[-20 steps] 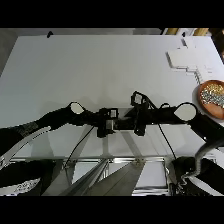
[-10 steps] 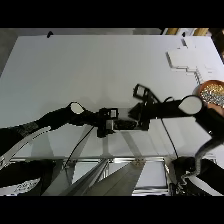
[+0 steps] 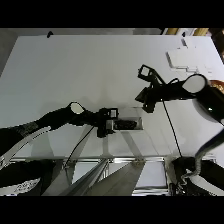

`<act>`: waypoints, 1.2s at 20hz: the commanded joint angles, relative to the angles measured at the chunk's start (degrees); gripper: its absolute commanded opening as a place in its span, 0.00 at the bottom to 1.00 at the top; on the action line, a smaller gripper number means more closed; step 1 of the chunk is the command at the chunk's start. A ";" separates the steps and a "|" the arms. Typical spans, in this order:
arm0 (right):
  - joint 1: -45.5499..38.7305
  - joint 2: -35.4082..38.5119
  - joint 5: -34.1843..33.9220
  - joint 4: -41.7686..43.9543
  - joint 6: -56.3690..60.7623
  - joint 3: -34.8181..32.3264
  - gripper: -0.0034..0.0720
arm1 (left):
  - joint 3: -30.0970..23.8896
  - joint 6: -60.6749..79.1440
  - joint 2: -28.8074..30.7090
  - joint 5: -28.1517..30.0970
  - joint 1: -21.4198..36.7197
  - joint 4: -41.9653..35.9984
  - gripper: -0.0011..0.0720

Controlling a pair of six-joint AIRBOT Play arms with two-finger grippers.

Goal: Fold the box and place the chain.

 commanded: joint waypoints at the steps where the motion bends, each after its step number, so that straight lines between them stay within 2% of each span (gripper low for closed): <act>1: 2.64 -4.04 0.63 -1.46 -1.29 0.48 0.07 | -0.02 0.02 0.04 0.00 0.00 0.02 0.47; 2: 4.13 -4.04 0.74 -1.44 -2.62 0.48 0.07 | -0.02 0.02 0.04 0.00 0.00 0.02 0.47; 3: 5.77 -4.04 1.29 -1.49 -3.67 0.48 0.13 | -0.02 0.02 0.04 0.00 0.00 0.02 0.47; 4: 7.19 -4.04 1.99 -1.57 -4.52 0.48 0.14 | -0.02 0.02 0.04 0.02 0.00 0.02 0.47; 6: 9.64 -3.91 4.15 -2.73 -4.59 0.48 0.21 | -0.02 0.02 0.04 0.02 0.00 0.02 0.47; 8: 10.82 -3.41 7.67 -4.59 -4.61 0.48 0.21 | -0.02 0.02 0.04 0.02 0.00 0.02 0.47; 12: 11.10 -1.62 9.03 -4.81 -4.59 0.48 0.22 | -0.02 0.02 0.04 0.00 0.00 0.02 0.47; 14: 11.10 -1.62 9.20 -4.83 -4.59 0.48 0.31 | -0.02 0.02 0.04 0.00 0.00 0.02 0.47; 24: 12.11 -2.71 10.64 -2.08 -4.61 0.28 0.31 | -0.02 0.02 0.04 0.00 0.00 0.02 0.47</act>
